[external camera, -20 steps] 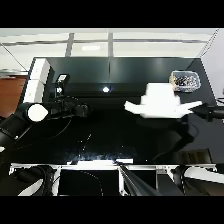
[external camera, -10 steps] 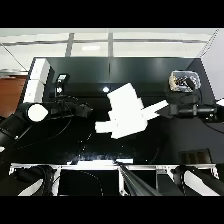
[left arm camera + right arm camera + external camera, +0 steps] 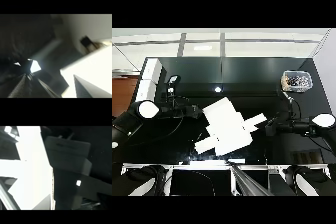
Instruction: Fold the box and place the chain.
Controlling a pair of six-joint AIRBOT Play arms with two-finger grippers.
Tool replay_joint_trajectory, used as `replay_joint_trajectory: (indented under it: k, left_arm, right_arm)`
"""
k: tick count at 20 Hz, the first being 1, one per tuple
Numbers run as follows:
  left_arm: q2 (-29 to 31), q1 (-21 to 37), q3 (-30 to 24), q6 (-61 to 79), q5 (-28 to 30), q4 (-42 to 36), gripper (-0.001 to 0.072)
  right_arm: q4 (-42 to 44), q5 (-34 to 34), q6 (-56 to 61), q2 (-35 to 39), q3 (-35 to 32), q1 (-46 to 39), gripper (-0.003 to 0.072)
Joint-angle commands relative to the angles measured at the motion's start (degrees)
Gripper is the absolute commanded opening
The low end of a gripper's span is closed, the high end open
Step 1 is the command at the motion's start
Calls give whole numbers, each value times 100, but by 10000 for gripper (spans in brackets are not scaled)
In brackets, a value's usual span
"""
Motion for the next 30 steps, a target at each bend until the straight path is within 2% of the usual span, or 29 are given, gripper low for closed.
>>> replay_joint_trajectory:
  k: [1, 3, 6, 13, 16, 19, 20, 23, 25, 28, 29, 30]
  left_arm:
    - [-286, 525, -205, 1827, -772, -1954, 680]
    - [-435, 715, -374, 2522, -1088, -2507, 680]
    - [-776, 774, -459, 3226, -1530, -2763, 680]
    - [-2232, 739, -457, 4868, -1906, -4542, 680]
    - [-2522, 656, -457, 5346, -2159, -4636, 682]
    - [-2833, 531, -457, 5895, -2957, -4634, 679]
    - [-2916, 501, -457, 6041, -3049, -4627, 679]
    - [-2994, 483, -455, 6124, -2736, -4636, 658]
    - [-2999, 492, -455, 6391, -2774, -4634, 451]
    - [-3051, 494, -442, 6452, -2776, -4601, 79]
    - [-3084, 492, -409, 6459, -2778, -4505, 30]
    - [-3112, 492, -369, 6459, -2806, -4430, 30]
  right_arm:
    - [-72, -367, -20, 57, -118, 205, 5]
    - [-72, -317, -17, 57, -118, 205, 5]
    - [-68, -315, 20, 57, -118, 205, 5]
    - [-63, -199, 136, 57, -118, 205, 5]
    - [-63, -201, 177, 57, -118, 205, 5]
    - [-63, -203, 186, 57, -118, 205, 5]
    - [-63, -205, 201, 57, -118, 205, 6]
    - [-72, -201, 291, 57, -118, 208, 6]
    - [-72, -201, 315, 57, -118, 205, 6]
    - [-72, -201, 328, 57, -118, 205, 5]
    - [-72, -188, 350, 57, -118, 205, 6]
    - [-74, -184, 428, 57, -118, 205, 29]
